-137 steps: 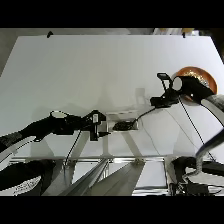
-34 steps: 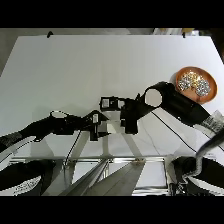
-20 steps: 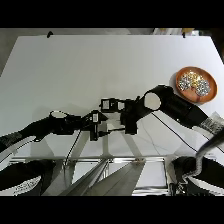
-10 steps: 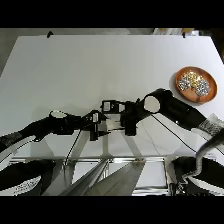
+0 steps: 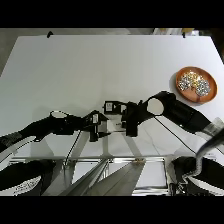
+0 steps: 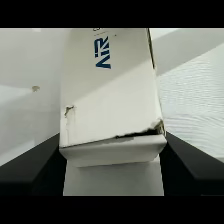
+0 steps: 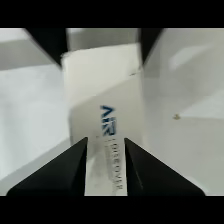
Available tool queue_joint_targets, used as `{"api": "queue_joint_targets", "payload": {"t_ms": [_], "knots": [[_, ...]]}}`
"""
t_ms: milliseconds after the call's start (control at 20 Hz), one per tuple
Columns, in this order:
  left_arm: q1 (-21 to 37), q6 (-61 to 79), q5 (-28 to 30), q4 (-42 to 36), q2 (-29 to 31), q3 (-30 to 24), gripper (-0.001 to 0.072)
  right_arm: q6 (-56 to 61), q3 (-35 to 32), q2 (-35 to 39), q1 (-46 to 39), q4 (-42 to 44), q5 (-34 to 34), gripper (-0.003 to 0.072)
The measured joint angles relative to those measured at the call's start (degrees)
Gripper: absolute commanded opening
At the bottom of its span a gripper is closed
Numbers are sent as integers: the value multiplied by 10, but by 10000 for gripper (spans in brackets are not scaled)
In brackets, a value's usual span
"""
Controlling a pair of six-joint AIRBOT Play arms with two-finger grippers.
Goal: Fold the box and place the chain.
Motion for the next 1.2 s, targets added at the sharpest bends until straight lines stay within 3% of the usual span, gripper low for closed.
{"api": "queue_joint_targets", "payload": {"t_ms": [50, 100, 700, 1200], "knots": [[0, 0, 2, -1, 0, 0, 203, 0, 0, 7, -1, 2, 2, 46], [0, 0, 4, -3, 0, 0, 203, 0, 0, 11, -2, 4, 2, 40], [0, -2, 8, -4, 0, 0, 203, 26, -19, -2, -10, 45, 18, 17], [0, -2, 9, -4, 0, 0, 203, 28, -45, -3, -10, 53, -9, 17]]}}
